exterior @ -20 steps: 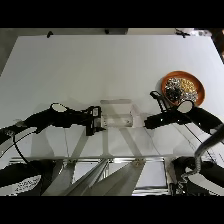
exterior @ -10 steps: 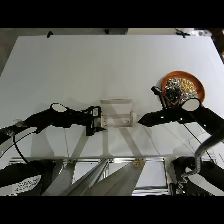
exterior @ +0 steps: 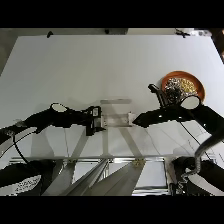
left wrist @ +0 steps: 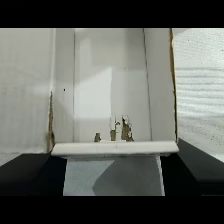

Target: Fold the box and place the chain.

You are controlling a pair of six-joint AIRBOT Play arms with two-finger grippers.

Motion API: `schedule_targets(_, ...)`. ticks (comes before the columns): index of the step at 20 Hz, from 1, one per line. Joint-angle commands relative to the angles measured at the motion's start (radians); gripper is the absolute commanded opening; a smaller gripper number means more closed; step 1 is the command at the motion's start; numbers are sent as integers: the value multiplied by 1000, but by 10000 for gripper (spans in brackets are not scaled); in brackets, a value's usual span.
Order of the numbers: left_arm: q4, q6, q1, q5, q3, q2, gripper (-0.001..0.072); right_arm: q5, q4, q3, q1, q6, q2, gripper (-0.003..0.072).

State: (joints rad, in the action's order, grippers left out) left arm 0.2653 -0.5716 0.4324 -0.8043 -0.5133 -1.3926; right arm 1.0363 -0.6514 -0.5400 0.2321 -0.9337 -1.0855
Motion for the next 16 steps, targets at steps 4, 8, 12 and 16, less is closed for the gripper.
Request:
schedule_targets(4, 0, 0, -1, 0, -1, 0, 150, -83, -48, -2, 37, -89, 1, 398)
schedule_targets(8, 0, 0, -1, 0, -1, 0, 150, -83, -100, -5, 37, -162, 3, 397)
schedule_targets(12, 0, 0, -1, 0, -1, 0, 150, 3, -140, -68, 29, -182, 41, 387)
schedule_targets(16, 0, 0, -1, 0, -1, 0, 150, 77, -274, -71, -48, -242, 59, 169)
